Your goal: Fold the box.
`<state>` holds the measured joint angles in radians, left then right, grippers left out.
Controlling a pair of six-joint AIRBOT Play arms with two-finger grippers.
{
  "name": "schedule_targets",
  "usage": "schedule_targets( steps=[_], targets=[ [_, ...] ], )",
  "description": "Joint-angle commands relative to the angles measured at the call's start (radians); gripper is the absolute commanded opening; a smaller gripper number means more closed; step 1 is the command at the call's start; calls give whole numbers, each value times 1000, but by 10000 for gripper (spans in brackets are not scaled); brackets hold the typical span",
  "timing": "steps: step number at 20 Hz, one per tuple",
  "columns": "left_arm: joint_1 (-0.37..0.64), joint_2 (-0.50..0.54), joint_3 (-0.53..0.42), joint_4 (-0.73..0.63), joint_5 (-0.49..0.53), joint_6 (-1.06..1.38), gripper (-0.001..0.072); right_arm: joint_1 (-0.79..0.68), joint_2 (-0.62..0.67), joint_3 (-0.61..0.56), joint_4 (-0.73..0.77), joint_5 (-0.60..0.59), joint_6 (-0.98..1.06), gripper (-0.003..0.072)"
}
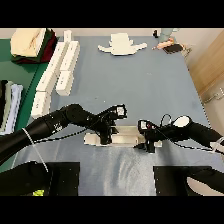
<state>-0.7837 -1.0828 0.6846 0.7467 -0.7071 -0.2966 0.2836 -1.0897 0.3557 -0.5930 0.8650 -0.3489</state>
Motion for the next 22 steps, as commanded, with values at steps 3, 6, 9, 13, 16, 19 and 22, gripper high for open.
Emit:
schedule_targets(
  steps=[3,6,9,13,16,19,22],
  targets=[
    [0,0,0,0,0,0,16,-2,0,3,44,-77,0,505],
    [0,0,0,0,0,0,16,-2,0,3,51,-77,0,505],
    [0,0,0,0,0,0,16,-2,6,3,52,-77,0,505],
    [0,0,0,0,0,0,15,-2,45,3,51,-80,0,504],
    [0,0,0,0,0,0,15,-2,46,2,52,-69,0,505],
    [0,0,0,0,0,0,16,-1,46,2,60,-16,0,505],
    [0,0,0,0,0,0,15,-1,46,2,59,20,0,505]
  ],
)
